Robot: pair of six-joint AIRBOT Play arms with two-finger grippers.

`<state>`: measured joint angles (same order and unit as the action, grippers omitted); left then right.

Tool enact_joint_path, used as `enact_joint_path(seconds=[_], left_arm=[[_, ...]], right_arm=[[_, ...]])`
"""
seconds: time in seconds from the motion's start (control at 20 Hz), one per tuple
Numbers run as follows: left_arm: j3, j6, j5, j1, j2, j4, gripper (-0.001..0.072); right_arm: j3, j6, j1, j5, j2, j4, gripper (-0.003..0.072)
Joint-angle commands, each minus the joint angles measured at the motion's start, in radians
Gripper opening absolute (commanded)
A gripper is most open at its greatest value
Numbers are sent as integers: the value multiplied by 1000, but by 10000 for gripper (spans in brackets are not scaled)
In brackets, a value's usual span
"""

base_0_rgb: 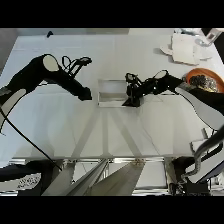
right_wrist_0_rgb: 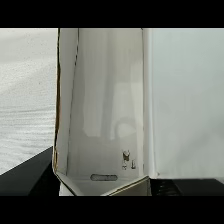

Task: Fold the box and place the chain.

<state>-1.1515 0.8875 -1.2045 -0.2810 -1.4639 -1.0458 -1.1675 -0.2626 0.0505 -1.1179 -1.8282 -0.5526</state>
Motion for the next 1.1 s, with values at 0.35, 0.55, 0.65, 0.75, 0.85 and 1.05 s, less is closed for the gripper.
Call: enact_joint_path(seconds=[0.35, 0.55, 0.65, 0.75, 0.85, 1.05], left_arm=[[175, -1217, 27, 193, -121, 504, 583], [175, -1475, 37, 179, -163, 521, 605], [175, -1490, 51, 173, -178, 563, 653], [175, -1489, 80, 166, -192, 645, 706], [175, -1489, 110, 151, -204, 689, 704], [175, -1489, 108, 140, -212, 670, 704]], right_arm=[[0, 0, -1, 0, 0, 0, 336], [0, 0, -1, 0, 0, 0, 336], [0, 0, -1, 0, 0, 0, 336], [0, 0, -1, 0, 0, 0, 336], [0, 0, -1, 0, 0, 0, 336], [0, 0, -1, 0, 0, 0, 336]])
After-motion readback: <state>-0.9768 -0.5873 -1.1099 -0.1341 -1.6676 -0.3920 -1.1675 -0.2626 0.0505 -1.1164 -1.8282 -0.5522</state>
